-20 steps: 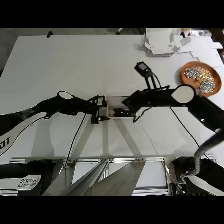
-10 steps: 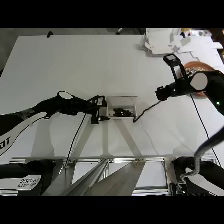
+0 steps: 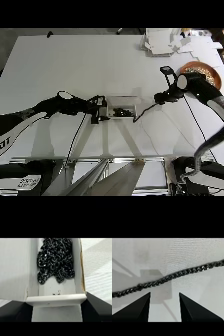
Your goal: Fold the box and place the chain.
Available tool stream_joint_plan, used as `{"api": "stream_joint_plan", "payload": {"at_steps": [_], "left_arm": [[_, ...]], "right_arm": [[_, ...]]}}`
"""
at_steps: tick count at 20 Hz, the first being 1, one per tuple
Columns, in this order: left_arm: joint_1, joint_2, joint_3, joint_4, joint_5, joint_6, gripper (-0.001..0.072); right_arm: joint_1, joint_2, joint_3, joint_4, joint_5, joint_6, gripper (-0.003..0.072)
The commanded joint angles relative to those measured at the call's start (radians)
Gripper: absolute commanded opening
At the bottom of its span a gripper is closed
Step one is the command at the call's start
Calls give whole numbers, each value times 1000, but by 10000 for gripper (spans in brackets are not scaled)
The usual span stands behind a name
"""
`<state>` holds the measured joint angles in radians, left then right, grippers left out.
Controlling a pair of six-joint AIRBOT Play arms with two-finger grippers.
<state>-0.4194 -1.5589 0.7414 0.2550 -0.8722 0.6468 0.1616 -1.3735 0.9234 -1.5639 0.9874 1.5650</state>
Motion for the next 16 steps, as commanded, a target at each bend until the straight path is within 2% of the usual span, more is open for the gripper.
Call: {"api": "stream_joint_plan", "payload": {"at_steps": [1, 2, 11, 12, 13, 14, 16], "left_arm": [[0, 0, 1, 0, 0, 0, 182], [0, 0, 1, 0, 0, 0, 182], [0, 0, 1, 0, 0, 0, 182], [0, 0, 1, 0, 0, 0, 182], [0, 0, 1, 0, 0, 0, 182], [0, 0, 1, 0, 0, 0, 182], [0, 0, 1, 0, 0, 0, 182]], "right_arm": [[-1, -28, 1, -6, -47, 30, 350], [-1, -29, 1, -6, -56, 34, 324], [-1, -89, 1, 6, -41, 37, 272], [-1, -92, 1, 9, -40, 35, 225], [-1, -89, 1, 8, -40, 20, 45], [1, -81, 1, 8, -37, -21, 20], [1, -43, 1, 0, -34, -55, 20]]}}
